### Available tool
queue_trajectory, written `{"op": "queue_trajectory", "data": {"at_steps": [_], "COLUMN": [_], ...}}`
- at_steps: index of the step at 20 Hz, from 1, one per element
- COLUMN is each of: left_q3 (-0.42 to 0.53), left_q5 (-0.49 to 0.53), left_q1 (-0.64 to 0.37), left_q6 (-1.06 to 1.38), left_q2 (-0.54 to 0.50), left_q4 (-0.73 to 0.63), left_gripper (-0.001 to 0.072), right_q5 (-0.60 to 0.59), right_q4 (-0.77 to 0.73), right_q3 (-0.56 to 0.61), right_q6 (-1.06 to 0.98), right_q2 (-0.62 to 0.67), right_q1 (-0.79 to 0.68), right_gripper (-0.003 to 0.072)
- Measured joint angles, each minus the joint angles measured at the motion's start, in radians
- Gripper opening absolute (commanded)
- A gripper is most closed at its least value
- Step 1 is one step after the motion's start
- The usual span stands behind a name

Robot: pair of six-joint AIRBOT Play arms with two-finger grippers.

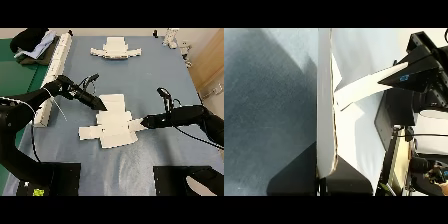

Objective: Fold the box.

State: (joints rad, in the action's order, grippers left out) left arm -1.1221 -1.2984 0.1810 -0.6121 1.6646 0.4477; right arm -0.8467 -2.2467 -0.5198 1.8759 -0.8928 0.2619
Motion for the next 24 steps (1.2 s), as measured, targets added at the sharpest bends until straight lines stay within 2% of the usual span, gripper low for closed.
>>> {"op": "queue_trajectory", "data": {"at_steps": [1,2,3,4,7,11,16,20,24], "left_q3": [0.0,0.0,0.0,0.0,-0.009,-0.041,-0.032,0.061,0.222], "left_q5": [0.0,-0.002,-0.006,-0.006,-0.008,-0.01,0.034,0.123,0.251], "left_q1": [0.0,0.0,0.0,0.0,0.0,0.002,0.034,0.077,0.126], "left_q6": [0.005,0.01,0.011,0.014,0.054,0.176,0.405,0.553,0.732], "left_q2": [0.0,0.0,0.0,0.0,0.0,-0.01,-0.083,-0.192,-0.34], "left_q4": [0.0,0.0,0.001,0.007,0.003,-0.001,0.001,-0.002,-0.079], "left_gripper": [0.0014,0.0014,0.0014,0.0014,0.0012,0.001,0.0007,0.0007,0.001], "right_q5": [0.002,0.003,0.007,0.011,0.011,0.026,0.045,0.055,0.06], "right_q4": [0.003,0.008,0.013,0.023,0.087,0.285,0.663,0.838,0.897], "right_q3": [0.0,0.0,0.0,0.0,-0.007,-0.045,-0.114,-0.138,-0.145], "right_q6": [0.0,0.0,0.0,0.001,0.002,-0.065,-0.447,-0.694,-0.809], "right_q2": [0.0,0.0,0.0,0.0,0.0,0.0,0.0,0.0,-0.001], "right_q1": [0.0,0.0,0.0,0.0,0.0,0.0,0.0,0.0,0.0], "right_gripper": [0.0001,0.0047,0.0207,0.0311,0.0302,0.0302,0.0303,0.0303,0.0303]}}
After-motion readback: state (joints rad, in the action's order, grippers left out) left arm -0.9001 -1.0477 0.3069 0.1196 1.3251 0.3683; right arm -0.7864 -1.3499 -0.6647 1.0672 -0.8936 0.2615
